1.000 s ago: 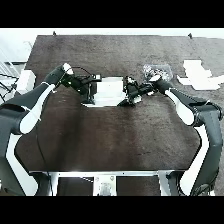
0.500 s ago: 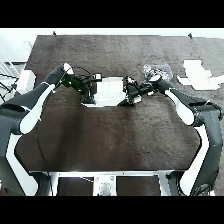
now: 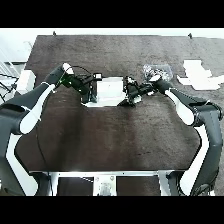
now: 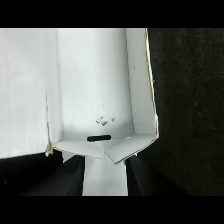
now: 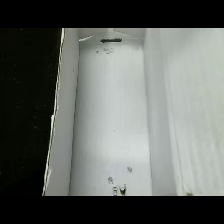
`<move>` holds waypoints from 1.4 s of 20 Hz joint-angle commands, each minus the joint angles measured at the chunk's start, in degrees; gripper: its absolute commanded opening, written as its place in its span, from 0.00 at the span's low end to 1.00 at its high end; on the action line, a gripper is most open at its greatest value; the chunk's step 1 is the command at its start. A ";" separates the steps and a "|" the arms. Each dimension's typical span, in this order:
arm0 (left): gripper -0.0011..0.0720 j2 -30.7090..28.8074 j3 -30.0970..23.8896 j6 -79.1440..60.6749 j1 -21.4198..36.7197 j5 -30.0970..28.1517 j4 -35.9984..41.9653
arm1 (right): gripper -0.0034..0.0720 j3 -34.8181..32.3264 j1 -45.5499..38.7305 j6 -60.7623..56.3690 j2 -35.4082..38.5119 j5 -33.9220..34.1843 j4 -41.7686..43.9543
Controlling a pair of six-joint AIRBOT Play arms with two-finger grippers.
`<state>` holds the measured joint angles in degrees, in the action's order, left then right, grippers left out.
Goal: Fold the box and place the chain.
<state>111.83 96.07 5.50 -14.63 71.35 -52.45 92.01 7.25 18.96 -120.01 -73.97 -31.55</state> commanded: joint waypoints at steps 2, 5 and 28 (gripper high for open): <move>0.43 0.09 -0.37 -1.75 -0.52 -0.35 3.56 | 0.82 -0.02 0.04 -0.02 0.02 -0.02 0.00; 0.43 0.20 -1.27 -3.26 -2.29 -2.56 3.48 | 0.82 -0.02 0.04 -0.02 0.02 -0.02 0.00; 1.00 0.22 -1.27 -2.49 -2.75 -5.11 3.56 | 0.82 -0.02 0.04 -0.02 0.02 -0.02 0.02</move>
